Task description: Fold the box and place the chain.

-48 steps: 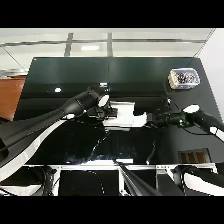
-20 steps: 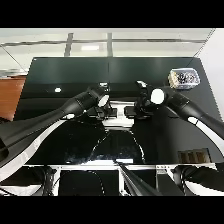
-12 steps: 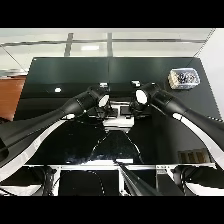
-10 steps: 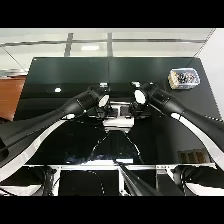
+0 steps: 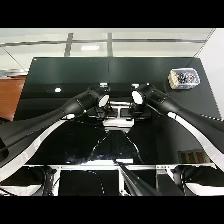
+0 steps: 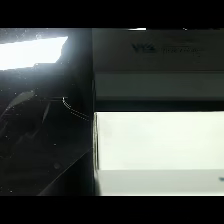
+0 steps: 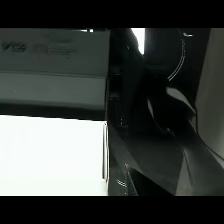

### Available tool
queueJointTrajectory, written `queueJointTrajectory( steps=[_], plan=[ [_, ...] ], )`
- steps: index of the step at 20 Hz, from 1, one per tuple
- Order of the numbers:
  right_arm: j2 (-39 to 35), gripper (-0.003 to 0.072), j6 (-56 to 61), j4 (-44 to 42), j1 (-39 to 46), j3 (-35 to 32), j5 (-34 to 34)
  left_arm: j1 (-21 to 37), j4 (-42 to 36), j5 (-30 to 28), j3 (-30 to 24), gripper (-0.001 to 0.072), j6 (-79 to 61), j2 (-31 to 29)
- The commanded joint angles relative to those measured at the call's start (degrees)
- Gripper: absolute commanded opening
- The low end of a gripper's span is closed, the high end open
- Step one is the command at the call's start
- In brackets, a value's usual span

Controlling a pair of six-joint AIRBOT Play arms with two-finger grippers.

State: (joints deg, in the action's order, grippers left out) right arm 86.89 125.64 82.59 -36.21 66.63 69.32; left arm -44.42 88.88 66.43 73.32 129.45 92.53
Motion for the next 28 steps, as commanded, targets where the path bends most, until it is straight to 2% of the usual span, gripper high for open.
queueJointTrajectory(
  steps=[1,2,3,4,7,8,9,10,15,17,18,22,23,24,25,28],
  plan=[
    [0.24,0.0294,0.15,-1.18,-0.02,0.02,-1.46,0.00,0.00,-0.13,0.04,0.0024,0.00,0.02],
    [0.28,0.0120,0.15,-1.55,-0.02,0.02,-1.64,0.00,0.02,-0.13,0.04,0.0024,0.00,0.02],
    [0.39,0.0113,0.15,-1.62,-0.02,0.02,-1.75,0.00,0.00,-0.11,0.04,0.0024,0.00,0.02],
    [0.46,0.0008,0.07,-1.57,-0.02,0.02,-1.64,0.00,0.00,-0.11,0.04,0.0024,0.00,0.02],
    [0.44,0.0013,0.04,-1.55,0.02,0.02,-1.18,0.00,0.00,-0.09,0.04,0.0024,0.00,0.02],
    [0.44,0.0073,0.07,-1.55,0.02,0.02,-1.07,0.00,0.00,-0.09,0.04,0.0023,0.00,0.02],
    [0.44,0.0249,0.04,-1.55,0.02,0.02,-0.85,0.00,0.00,-0.09,0.04,0.0024,0.00,0.02],
    [0.44,0.0282,-0.09,-1.55,0.02,0.02,-0.46,0.00,0.00,-0.09,0.04,0.0024,0.00,0.02],
    [0.52,0.0280,-0.70,-1.42,0.04,-1.73,-2.05,0.00,0.00,0.04,0.04,0.0024,0.00,0.02],
    [0.59,0.0188,-0.72,-1.49,0.02,-2.32,-2.71,0.00,0.00,0.04,0.04,0.0024,0.00,0.02],
    [0.57,0.0008,-0.72,-1.51,0.02,-2.32,-3.28,0.00,0.00,0.04,0.04,0.0024,0.00,0.02],
    [0.37,0.0010,-0.90,-1.70,0.04,-2.29,-4.63,0.00,0.00,0.13,0.04,0.0023,0.00,0.02],
    [0.20,0.0031,-0.94,-1.68,0.09,-2.29,-4.79,0.00,0.00,0.13,0.04,0.0024,0.00,0.02],
    [-0.15,0.0239,-0.98,-1.68,0.28,-2.27,-4.90,0.00,0.00,0.13,0.04,0.0024,0.00,0.02],
    [-0.83,0.0356,-1.99,-1.77,0.57,-2.27,-4.87,0.00,0.00,0.13,0.04,0.0024,0.00,0.02],
    [-6.64,0.0354,-8.87,-1.90,2.25,-2.14,-2.73,0.00,0.00,0.13,0.04,0.0023,0.00,0.02]
  ],
)
